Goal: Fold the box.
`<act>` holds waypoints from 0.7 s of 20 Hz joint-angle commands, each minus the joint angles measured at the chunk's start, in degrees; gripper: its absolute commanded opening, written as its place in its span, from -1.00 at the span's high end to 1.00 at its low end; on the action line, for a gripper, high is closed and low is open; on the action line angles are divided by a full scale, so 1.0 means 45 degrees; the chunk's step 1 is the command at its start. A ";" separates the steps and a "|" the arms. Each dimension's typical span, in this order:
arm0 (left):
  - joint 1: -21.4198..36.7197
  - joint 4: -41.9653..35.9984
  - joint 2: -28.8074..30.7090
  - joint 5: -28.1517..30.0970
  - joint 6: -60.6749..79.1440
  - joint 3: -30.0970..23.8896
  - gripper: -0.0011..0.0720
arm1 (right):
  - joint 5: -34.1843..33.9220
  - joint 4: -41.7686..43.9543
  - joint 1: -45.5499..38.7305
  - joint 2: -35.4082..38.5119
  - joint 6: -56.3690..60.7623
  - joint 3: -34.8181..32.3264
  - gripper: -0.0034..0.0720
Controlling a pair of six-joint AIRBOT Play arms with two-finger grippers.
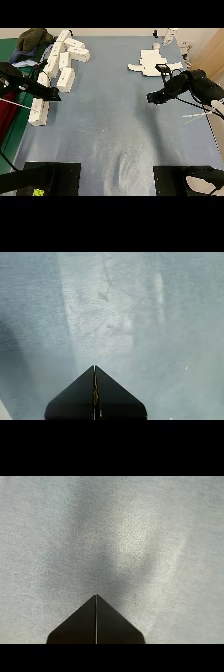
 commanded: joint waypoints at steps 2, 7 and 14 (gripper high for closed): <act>-0.1409 -0.0194 0.2093 -0.0427 -0.0918 -0.0219 0.95 | 0.0005 0.0000 -0.0005 -0.0005 0.0000 0.0015 0.90; -0.3988 -0.0160 0.4784 0.0228 -0.2545 -0.2006 0.95 | 0.0005 0.0000 -0.0005 -0.0005 0.0000 0.0015 0.90; -0.8121 -0.0165 0.4716 0.3871 -0.3857 -0.5591 0.93 | 0.0005 0.0000 -0.0005 -0.0005 0.0000 0.0015 0.90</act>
